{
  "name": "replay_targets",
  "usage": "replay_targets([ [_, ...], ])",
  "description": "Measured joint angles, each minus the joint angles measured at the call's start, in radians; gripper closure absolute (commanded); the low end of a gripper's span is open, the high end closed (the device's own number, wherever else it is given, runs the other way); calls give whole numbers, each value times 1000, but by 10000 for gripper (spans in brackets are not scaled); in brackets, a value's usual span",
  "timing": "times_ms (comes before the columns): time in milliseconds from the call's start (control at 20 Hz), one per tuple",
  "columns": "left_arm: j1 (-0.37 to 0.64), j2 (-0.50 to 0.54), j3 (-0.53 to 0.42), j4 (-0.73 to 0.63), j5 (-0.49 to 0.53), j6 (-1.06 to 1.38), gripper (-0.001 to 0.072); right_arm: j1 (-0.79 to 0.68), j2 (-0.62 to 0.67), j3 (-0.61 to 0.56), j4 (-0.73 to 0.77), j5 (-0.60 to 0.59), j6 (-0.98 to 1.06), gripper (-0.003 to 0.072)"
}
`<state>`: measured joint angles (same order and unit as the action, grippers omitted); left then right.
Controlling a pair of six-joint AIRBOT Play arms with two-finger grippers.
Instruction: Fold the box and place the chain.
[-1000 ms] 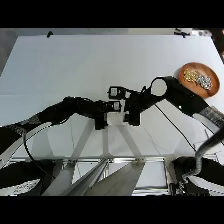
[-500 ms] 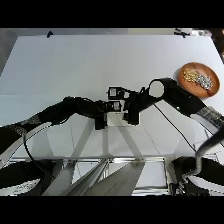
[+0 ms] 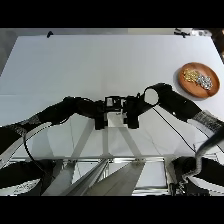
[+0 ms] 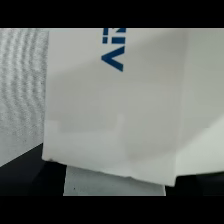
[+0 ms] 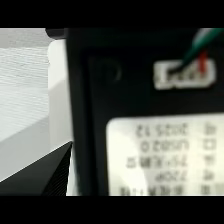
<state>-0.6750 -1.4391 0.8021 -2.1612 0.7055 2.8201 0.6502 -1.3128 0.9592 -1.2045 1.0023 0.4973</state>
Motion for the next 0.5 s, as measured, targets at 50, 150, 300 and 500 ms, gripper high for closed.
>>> replay_targets([
  [50, 0, 0, 0, 0, 0, -3, 314, 3, 5, -4, -12, -14, 1, 227],
  [150, 0, 0, 0, -1, 0, -3, 314, 6, 24, -8, -27, -37, 0, 227],
  [300, 0, 0, 0, -1, 0, -2, 314, 10, 50, -11, -42, -61, 2, 281],
  [500, 0, 0, 0, 0, 0, 0, 314, 10, 64, -13, -45, -66, 3, 318],
])
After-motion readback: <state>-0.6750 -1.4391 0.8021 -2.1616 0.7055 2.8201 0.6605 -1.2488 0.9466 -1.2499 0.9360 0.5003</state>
